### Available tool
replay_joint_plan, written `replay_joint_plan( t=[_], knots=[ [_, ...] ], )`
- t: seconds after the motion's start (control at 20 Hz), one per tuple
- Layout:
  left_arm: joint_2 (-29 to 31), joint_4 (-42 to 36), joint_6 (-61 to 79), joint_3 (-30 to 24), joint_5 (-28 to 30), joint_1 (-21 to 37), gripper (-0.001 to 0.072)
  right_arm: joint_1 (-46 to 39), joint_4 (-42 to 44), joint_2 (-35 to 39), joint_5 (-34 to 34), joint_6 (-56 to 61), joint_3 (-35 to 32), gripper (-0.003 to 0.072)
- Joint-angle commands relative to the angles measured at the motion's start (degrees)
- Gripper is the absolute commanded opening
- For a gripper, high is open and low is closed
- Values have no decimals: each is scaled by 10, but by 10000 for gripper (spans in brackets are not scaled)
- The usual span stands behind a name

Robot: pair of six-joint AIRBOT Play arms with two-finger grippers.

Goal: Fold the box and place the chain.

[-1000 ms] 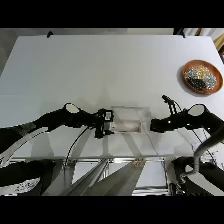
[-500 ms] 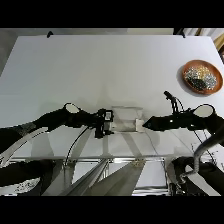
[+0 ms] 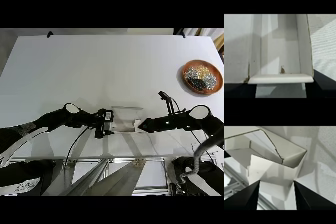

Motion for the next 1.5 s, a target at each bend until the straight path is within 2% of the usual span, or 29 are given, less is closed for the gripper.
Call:
replay_joint_plan(
  t=[0.0, 0.15, 0.3, 0.8, 1.3, 1.45],
  knots=[
    [0, 0, 0, 0, 0, 0, 274, 49, -61, 0, -46, 54, 19, 477],
    [0, 0, 0, 0, 0, 0, 274, 83, -127, 0, -75, 134, 49, 476],
    [0, 0, 0, 0, 0, 0, 274, 118, -182, -10, -75, 210, 69, 474],
    [0, 0, 0, 0, 0, 0, 274, 222, -211, -88, -76, 362, 143, 472],
    [0, 0, 0, 0, 0, 0, 273, 270, -331, -91, -72, 518, 146, 456],
    [0, 0, 0, 0, 0, 0, 274, 269, -330, -91, -91, 553, 147, 458]
  ],
)
